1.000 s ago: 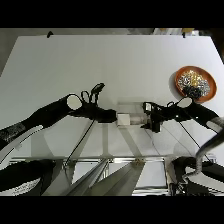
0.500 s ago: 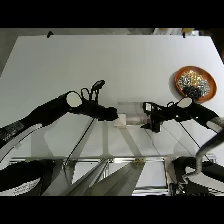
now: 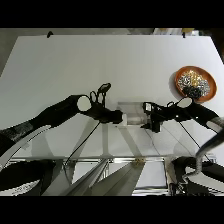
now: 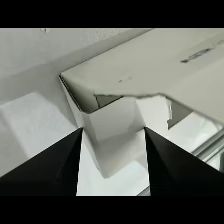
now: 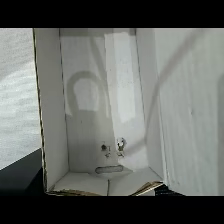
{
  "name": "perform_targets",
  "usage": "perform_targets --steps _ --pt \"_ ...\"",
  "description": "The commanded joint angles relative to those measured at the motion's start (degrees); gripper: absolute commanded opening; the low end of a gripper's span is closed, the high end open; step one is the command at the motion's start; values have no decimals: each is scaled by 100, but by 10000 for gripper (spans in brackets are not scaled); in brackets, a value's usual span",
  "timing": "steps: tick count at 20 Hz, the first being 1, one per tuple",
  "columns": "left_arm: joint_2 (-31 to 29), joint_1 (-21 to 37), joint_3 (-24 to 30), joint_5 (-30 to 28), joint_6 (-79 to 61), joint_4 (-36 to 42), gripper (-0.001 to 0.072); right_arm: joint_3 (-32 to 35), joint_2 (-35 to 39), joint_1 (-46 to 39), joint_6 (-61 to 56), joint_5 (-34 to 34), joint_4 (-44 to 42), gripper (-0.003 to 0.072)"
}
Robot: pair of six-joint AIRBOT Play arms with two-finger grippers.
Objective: Fold the box and place the chain.
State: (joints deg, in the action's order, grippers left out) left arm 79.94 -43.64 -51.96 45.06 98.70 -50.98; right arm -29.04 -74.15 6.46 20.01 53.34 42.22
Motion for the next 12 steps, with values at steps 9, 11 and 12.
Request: perform_targets --steps 9,11,12 --pt "426 -614 -592 87 2374 -1473 401 -2 -2 2 -2 4 -2 357" --pt "468 -678 -614 201 2583 -1631 388 -2 -2 2 -2 2 -2 357" --pt "472 -682 -649 308 2815 -1834 387 -2 -2 2 -2 2 -2 357"
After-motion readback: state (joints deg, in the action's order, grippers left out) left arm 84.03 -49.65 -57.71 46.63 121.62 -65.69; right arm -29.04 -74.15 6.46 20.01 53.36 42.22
